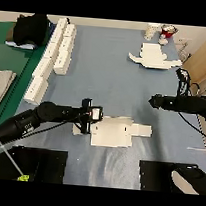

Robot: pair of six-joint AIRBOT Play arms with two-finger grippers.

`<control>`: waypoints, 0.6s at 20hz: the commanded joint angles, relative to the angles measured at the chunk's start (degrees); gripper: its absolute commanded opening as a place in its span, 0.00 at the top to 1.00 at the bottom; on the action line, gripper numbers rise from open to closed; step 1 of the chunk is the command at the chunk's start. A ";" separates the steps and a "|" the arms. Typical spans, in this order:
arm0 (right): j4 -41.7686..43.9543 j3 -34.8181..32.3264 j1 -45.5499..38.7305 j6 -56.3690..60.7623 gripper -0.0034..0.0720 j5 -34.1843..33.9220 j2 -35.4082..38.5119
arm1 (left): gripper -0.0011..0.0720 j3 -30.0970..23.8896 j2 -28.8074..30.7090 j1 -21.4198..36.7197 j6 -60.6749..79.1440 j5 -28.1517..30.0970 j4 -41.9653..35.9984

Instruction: Fold the box.

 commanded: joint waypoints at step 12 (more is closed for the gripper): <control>0.42 0.04 0.09 0.00 0.50 1.73 -0.02 | 0.97 -11.98 -0.85 -14.12 2.69 26.12 0.02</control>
